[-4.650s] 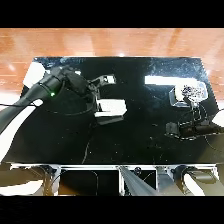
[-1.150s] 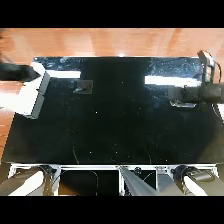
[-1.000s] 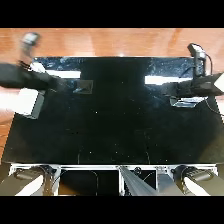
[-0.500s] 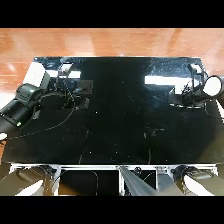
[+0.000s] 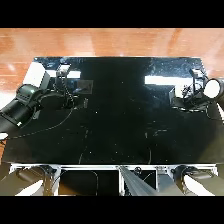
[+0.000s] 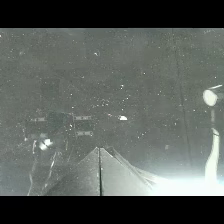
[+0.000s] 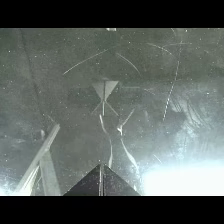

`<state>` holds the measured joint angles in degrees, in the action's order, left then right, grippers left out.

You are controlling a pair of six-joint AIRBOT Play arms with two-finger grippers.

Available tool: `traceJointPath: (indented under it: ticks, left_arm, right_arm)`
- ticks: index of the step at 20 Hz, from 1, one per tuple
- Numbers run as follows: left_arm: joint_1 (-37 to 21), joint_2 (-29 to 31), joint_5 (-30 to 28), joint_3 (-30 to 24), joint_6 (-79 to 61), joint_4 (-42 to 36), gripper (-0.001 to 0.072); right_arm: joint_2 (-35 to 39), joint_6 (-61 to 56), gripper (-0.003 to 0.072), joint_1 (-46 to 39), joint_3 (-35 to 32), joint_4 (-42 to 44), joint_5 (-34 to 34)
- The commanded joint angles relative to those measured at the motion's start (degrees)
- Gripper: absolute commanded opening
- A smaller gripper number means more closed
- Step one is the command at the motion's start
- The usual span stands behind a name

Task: Fold the box and place the chain.

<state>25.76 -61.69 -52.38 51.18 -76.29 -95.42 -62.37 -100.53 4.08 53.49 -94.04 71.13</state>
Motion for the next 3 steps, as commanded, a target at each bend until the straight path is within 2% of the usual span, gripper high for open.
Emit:
traceJointPath:
  ticks: [1, 3]
  left_arm:
    - [-0.1, 0.0, 0.1, 0.0, 0.0, 0.0, 0.0021]
    - [-0.1, 0.0, 0.1, 0.0, 0.0, 0.0, 0.0021]
  right_arm:
    - [0.0, 0.0, 0.0031, 0.0, 0.0, -0.1, 0.0]
    - [0.0, 0.0, 0.0031, 0.0, 0.0, -0.1, 0.0]
